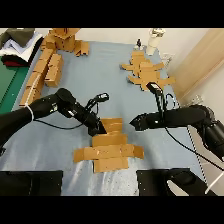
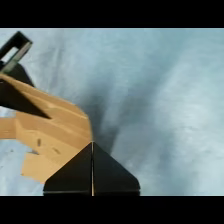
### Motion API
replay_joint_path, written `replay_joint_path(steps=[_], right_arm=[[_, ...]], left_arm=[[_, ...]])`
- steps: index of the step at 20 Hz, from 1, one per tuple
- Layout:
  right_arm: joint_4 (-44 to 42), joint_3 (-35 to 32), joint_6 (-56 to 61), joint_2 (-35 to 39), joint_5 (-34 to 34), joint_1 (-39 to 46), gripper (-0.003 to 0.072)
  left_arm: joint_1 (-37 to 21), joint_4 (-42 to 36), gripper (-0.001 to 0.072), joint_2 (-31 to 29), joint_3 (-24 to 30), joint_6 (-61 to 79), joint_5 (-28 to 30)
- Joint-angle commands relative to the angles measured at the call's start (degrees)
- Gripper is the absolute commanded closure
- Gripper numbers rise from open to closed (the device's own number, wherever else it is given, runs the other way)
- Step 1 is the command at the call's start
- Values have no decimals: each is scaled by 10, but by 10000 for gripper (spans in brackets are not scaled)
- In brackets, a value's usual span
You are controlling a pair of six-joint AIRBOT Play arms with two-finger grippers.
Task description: Fold the box.
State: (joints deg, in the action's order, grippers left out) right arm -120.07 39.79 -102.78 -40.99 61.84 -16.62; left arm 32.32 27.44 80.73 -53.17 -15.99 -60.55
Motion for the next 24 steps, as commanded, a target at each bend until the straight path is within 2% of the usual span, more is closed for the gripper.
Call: replay_joint_path(steps=[1,4,8,11,14,16,21,24], right_arm=[[-23,6,40,7,22,-46,684],[-22,0,63,7,12,-90,683],[-19,-40,94,7,-8,-121,684],[-12,-79,114,7,-36,-121,684],[1,-115,120,5,-70,-121,684],[43,-130,144,-1,-83,-121,684],[132,-155,184,-35,-100,-120,684],[149,-169,189,-61,-125,-120,684]], left_arm=[[27,8,700,-40,48,69,119],[27,-2,700,-101,88,125,190],[27,-45,699,-171,137,213,233],[32,-45,699,-176,164,227,245],[67,-36,700,-176,174,248,297],[88,-36,699,-176,174,259,320],[102,-34,699,-176,176,256,336],[102,-34,699,-176,176,253,336]])
